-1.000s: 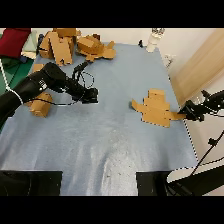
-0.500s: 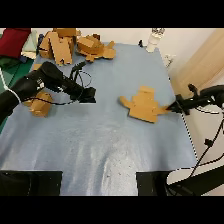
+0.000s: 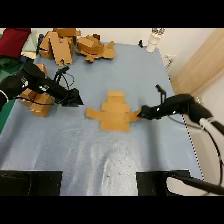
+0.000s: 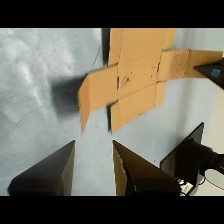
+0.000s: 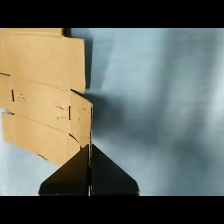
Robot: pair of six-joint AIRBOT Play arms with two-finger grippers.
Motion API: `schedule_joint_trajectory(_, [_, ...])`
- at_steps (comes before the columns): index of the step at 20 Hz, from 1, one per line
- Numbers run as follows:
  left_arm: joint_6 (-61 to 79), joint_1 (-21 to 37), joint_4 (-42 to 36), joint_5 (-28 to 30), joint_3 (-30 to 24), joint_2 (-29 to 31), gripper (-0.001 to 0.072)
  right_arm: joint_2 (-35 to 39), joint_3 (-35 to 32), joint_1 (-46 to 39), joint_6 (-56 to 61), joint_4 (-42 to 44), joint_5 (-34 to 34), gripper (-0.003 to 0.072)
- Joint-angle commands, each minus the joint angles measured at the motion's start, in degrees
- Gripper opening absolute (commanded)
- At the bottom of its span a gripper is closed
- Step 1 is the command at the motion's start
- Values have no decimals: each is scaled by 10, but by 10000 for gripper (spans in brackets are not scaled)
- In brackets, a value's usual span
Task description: Fold the box.
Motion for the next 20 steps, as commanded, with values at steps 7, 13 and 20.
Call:
schedule_joint_trajectory(7, [77, 10, -37, 7, -33, -57, 456, 184, -147, 213, 46, -13, 191, 3])
schedule_joint_trajectory(13, [162, 10, -127, 15, -33, -104, 470, 183, -148, 213, 49, -13, 170, 3])
schedule_joint_trajectory(20, [235, 10, -195, 70, -31, -108, 469, 183, -148, 213, 52, -15, 168, 3])
